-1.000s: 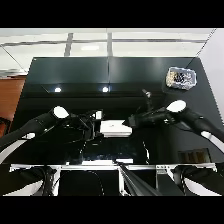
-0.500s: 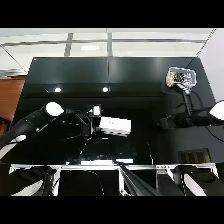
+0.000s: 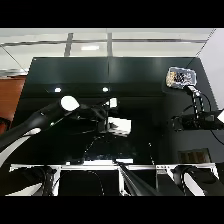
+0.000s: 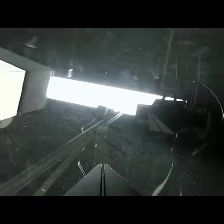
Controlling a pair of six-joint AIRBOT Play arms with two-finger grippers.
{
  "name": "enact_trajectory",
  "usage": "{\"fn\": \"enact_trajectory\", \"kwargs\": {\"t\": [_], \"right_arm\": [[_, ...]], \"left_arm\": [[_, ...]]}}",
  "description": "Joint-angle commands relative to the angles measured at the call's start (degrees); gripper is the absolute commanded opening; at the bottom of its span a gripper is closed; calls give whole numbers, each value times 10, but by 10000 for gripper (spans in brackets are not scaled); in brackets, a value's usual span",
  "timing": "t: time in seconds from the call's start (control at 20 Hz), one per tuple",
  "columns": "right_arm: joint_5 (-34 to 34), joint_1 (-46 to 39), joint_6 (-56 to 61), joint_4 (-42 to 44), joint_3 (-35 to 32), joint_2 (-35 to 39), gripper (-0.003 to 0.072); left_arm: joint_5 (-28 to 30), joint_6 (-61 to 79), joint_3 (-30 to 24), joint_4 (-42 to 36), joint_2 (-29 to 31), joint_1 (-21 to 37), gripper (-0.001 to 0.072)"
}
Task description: Fold the box and place the chain.
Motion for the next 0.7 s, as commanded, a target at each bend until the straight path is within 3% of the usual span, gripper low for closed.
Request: {"fn": "enact_trajectory", "kwargs": {"t": [0.0, 0.3, 0.65], "right_arm": [[-7, -1, 5, -4, -1, 2, 17], [-19, -1, 5, -4, -1, 2, 17], [-22, -1, 5, -4, -1, 2, 17]], "left_arm": [[-31, -69, 56, -2, -66, -12, 710], [-112, -97, 69, -2, -106, -8, 710], [-120, -32, 70, 10, -106, -8, 710]]}}
